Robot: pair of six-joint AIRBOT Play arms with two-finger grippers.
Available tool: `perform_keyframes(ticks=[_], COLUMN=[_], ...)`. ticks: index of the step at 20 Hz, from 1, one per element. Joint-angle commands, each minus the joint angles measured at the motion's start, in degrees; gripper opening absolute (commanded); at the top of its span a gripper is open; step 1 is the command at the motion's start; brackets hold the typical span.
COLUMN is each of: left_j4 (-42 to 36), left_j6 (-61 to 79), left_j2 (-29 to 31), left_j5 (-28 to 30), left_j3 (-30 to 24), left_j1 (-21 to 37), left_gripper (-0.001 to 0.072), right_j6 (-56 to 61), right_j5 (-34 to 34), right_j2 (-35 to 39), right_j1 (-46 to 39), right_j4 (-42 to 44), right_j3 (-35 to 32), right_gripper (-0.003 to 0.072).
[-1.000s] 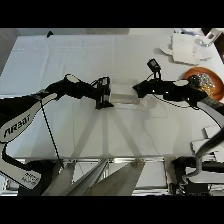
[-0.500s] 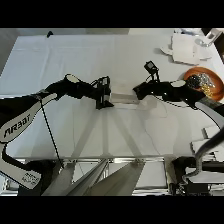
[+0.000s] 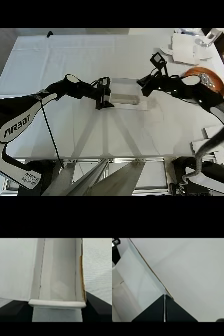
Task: Fold the box and place the chain.
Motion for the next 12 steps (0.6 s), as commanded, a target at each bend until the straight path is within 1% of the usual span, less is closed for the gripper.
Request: perform_keyframes(ticks=[1,3,4,5,6,7,9,12], left_j4=[0.0,0.0,0.0,0.0,0.0,0.0,0.0,0.0], left_j6=[0.0,0.0,0.0,0.0,0.0,0.0,0.0,0.0], left_j2=[0.0,0.0,0.0,0.0,0.0,0.0,0.0,0.0], left_j5=[-0.1,-0.1,-0.1,-0.1,-0.1,-0.1,-0.1,-0.1], left_j3=[0.0,0.0,0.0,0.0,0.0,0.0,0.0,0.0], left_j1=[0.0,0.0,0.0,0.0,0.0,0.0,0.0,0.0], left_gripper=[0.0316,0.0316,0.0316,0.0316,0.0316,0.0316,0.0316,0.0316], right_j6=[3.8,4.0,3.8,3.7,3.7,2.9,-2.8,-15.9], right_j5=[7.7,13.8,17.0,18.3,18.1,16.9,14.9,14.6], right_j2=[8.0,8.8,8.7,8.5,8.2,7.7,5.6,0.4], right_j1=[-1.8,-1.9,-1.6,-1.3,-1.2,-1.2,-1.2,-1.2], right_j4=[-14.2,-25.0,-30.1,-33.0,-34.0,-34.0,-33.9,-32.9], right_j3=[0.0,0.0,0.0,0.0,0.0,0.0,0.0,0.0], right_gripper=[0.0008,0.0016,0.0046,0.0158,0.0277,0.0319,0.0324,0.0324])
